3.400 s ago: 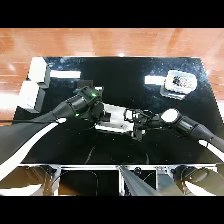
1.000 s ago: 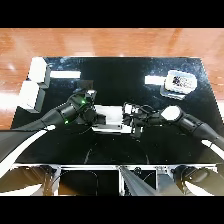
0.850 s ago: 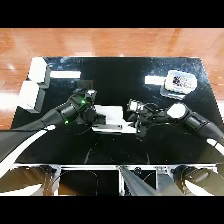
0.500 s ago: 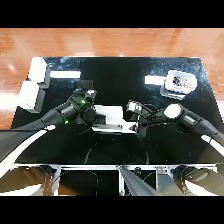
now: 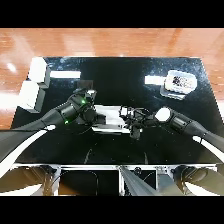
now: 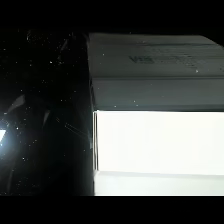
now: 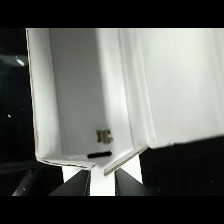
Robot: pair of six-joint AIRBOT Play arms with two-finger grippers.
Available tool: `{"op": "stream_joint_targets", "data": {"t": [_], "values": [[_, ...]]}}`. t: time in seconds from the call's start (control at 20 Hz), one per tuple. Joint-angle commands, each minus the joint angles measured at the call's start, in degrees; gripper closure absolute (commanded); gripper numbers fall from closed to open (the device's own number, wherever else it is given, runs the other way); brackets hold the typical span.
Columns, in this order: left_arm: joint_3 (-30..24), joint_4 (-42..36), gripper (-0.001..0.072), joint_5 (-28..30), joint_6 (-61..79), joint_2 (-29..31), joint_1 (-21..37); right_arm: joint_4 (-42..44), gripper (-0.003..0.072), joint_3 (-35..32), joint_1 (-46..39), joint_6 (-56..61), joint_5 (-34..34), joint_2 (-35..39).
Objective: Fold the box and place the chain.
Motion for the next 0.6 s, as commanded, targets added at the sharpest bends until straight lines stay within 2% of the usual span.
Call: {"op": "stream_joint_targets", "data": {"t": [0.0, 0.2, 0.55], "values": [[0.0, 0.0, 0.0687, 0.09, -0.02, -0.02, -0.02, 2.75, 0.0503, 0.04, 0.37, -0.5, -0.63, -0.24], [0.0, 0.02, 0.0687, 0.11, -0.02, -0.02, -0.02, 6.95, 0.0503, 0.04, 0.39, -1.14, -0.61, -1.31], [0.0, 0.02, 0.0687, 0.11, 0.0, -0.02, -0.02, 7.72, 0.0503, 0.04, 0.39, -1.18, -0.66, -1.4]]}}
